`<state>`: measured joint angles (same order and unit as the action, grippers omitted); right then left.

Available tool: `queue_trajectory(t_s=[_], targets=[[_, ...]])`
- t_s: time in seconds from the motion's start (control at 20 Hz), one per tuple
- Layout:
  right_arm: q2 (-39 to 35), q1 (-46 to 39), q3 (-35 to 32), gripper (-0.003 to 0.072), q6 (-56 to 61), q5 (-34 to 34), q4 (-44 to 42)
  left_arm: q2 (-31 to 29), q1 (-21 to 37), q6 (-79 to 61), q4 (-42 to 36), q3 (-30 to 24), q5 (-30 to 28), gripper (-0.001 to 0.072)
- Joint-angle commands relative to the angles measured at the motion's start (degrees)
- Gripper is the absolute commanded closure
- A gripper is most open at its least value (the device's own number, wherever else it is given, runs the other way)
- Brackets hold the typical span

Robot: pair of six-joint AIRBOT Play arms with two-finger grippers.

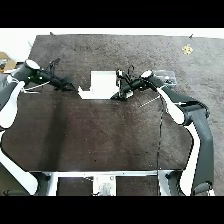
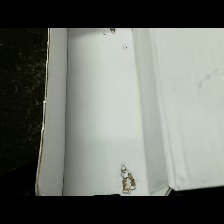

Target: Fold the box and place the chain.

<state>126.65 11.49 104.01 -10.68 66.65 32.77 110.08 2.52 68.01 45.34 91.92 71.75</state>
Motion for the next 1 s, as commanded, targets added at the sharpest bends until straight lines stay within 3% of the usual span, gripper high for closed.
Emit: queue_trajectory(t_s=[0.0, 0.25, 0.65, 0.7, 0.75, 0.95], targets=[[0.0, 0.0, 0.0, 0.0368, 0.0, 0.0, 0.0, 1.4, 0.0, -0.9, -4.9, -4.5, -2.6, 0.0701], [0.0, 0.0, 0.0, 0.0367, 0.0, 0.0, 0.0, 3.9, 0.0, -3.9, -9.4, -5.7, -3.1, 0.0701], [0.0, 0.0, 0.0, 0.0367, 0.0, 0.0, 0.0, 5.9, 0.0, -5.6, -18.2, -4.1, 0.6, 0.0697], [0.0, 0.0, 0.0, 0.0368, 0.0, 0.0, 0.0, 5.9, 0.0, -5.5, -18.4, -3.4, 1.2, 0.0578], [0.0, 0.0, 0.0, 0.0368, 0.0, 0.0, 0.0, 5.8, 0.0, -5.5, -18.5, -3.3, 1.5, 0.0385], [0.0, 0.0, 0.0, 0.0368, 0.0, 0.0, 0.0, 5.7, 0.0, -5.5, -20.5, -3.2, 3.1, 0.0376]])
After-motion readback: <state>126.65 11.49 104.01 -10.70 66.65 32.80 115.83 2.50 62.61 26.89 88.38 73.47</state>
